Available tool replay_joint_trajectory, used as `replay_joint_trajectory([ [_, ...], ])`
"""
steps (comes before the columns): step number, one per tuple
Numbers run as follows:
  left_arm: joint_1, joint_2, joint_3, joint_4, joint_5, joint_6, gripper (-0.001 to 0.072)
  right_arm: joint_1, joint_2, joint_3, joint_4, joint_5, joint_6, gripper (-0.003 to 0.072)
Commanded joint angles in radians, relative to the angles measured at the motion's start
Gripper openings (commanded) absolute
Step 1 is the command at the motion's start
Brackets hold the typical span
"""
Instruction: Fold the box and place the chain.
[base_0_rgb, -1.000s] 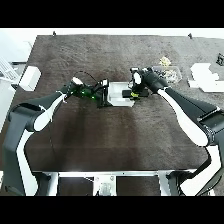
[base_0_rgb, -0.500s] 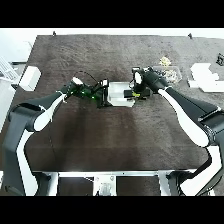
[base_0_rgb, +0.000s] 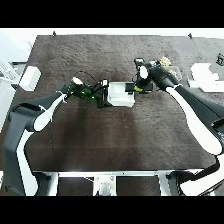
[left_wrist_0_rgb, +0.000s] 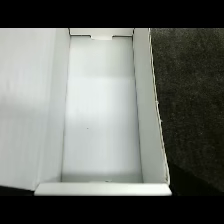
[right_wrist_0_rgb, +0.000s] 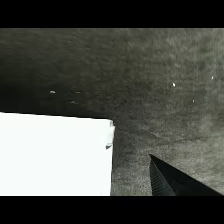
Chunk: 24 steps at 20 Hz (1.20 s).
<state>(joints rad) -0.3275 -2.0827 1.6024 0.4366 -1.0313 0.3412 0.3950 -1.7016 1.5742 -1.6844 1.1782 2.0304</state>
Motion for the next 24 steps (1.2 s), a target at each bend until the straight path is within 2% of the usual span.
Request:
replay_joint_trajectory([
  [1, 0.000, 0.000, 0.000, 0.000, 0.000, 0.000, 0.0525, 0.001, 0.058, 0.010, 0.000, -0.003, -0.055, 0.0566],
  [6, 0.000, 0.000, 0.000, 0.000, 0.000, 0.000, 0.0525, 0.000, 0.115, 0.013, -0.015, -0.003, -0.231, 0.0566],
  [12, 0.000, 0.000, 0.000, 0.000, 0.000, 0.000, 0.0525, -0.001, 0.117, 0.012, -0.229, -0.009, -0.390, 0.0566],
  [17, 0.000, 0.000, 0.000, 0.000, 0.000, 0.000, 0.0525, -0.116, 0.117, 0.012, -0.239, -0.130, -0.419, 0.0571],
  [20, 0.000, 0.000, 0.000, 0.000, 0.000, 0.000, 0.0525, -0.254, 0.117, 0.012, -0.142, -0.226, -0.448, 0.0571],
  [22, 0.000, 0.000, 0.000, 0.000, 0.000, 0.000, 0.0526, -0.357, 0.112, 0.013, 0.054, -0.302, -0.558, 0.0571],
  [24, 0.000, 0.000, 0.000, 0.000, 0.000, 0.000, 0.0525, -0.463, 0.083, 0.035, 0.277, -0.315, -0.695, 0.0572],
])
